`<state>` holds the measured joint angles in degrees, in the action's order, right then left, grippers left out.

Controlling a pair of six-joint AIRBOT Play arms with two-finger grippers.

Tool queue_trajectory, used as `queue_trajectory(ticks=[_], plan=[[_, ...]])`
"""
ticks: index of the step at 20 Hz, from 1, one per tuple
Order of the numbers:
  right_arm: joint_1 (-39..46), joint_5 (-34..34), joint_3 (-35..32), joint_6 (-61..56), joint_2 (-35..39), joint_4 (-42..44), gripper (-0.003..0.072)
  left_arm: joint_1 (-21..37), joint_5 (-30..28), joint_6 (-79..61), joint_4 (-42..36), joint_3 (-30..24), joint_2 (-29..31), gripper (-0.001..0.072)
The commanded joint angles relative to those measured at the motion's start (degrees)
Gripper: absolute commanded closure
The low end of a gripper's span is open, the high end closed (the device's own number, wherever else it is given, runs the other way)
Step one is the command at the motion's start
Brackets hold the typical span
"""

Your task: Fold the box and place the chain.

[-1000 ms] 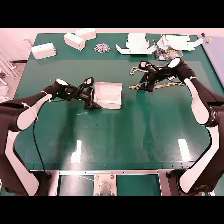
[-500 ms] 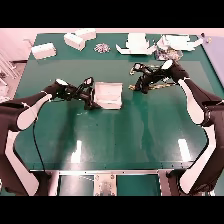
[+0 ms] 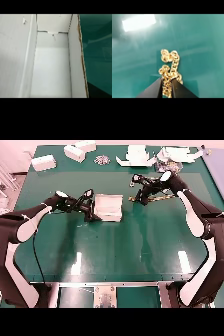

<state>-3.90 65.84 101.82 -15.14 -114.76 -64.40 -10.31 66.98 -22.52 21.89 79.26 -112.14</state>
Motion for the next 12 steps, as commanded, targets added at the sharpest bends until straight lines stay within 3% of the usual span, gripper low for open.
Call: queue_trajectory(ticks=[1,7,12], plan=[[-1.1,1.6,0.1,-3.7,3.9,1.1,0.0686,0.0,0.0,0.0,0.0,0.0,0.0,0.0080],[-3.0,3.9,0.1,-8.3,8.9,0.8,0.0686,0.0,0.0,0.0,0.0,0.0,0.0,0.0079],[-5.3,13.0,0.1,-15.5,15.5,-0.4,0.0686,0.0,0.0,0.0,0.0,0.0,0.0,0.0080]])
